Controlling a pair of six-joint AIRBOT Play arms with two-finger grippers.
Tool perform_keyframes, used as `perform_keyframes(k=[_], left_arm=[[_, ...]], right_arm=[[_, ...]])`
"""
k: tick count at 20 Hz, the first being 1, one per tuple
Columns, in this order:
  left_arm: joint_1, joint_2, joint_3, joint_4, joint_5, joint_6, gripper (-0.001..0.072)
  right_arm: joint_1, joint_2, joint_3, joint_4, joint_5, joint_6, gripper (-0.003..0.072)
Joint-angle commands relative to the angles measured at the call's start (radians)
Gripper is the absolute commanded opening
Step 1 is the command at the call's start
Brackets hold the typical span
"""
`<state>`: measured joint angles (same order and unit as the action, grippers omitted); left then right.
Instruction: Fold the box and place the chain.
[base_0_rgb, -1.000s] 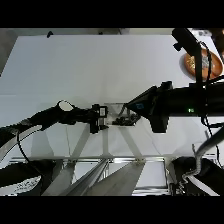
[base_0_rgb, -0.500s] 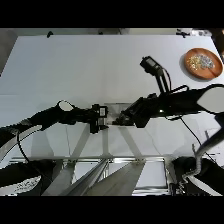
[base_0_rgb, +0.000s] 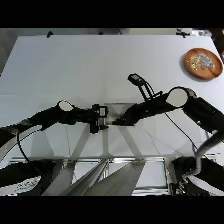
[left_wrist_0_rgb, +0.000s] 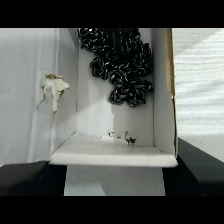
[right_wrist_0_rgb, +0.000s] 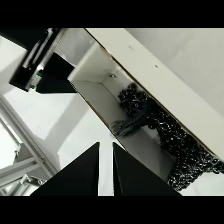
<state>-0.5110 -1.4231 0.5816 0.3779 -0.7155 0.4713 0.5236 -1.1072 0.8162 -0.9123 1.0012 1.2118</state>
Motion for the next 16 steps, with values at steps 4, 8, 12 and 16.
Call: perform_keyframes(k=[4, 8, 12, 16], left_arm=[[0.0, 0.001, 0.0, 0.0, 0.0, 0.0, 0.0394], [0.0, 0.001, 0.0, 0.0, 0.0, 0.0, 0.0394], [-0.001, 0.001, 0.0, 0.0, 0.0, 0.0, 0.0394], [-0.001, 0.001, 0.0, 0.0, 0.0, 0.0, 0.0394]], right_arm=[[0.001, -0.015, -0.003, -0.034, 0.042, 0.014, 0.0122], [0.0, 0.06, -0.003, -0.077, 0.057, 0.013, 0.0122], [0.0, 0.162, -0.003, -0.319, 0.185, 0.026, 0.0121], [0.0, 0.208, -0.003, -0.557, 0.304, 0.067, 0.0121]])
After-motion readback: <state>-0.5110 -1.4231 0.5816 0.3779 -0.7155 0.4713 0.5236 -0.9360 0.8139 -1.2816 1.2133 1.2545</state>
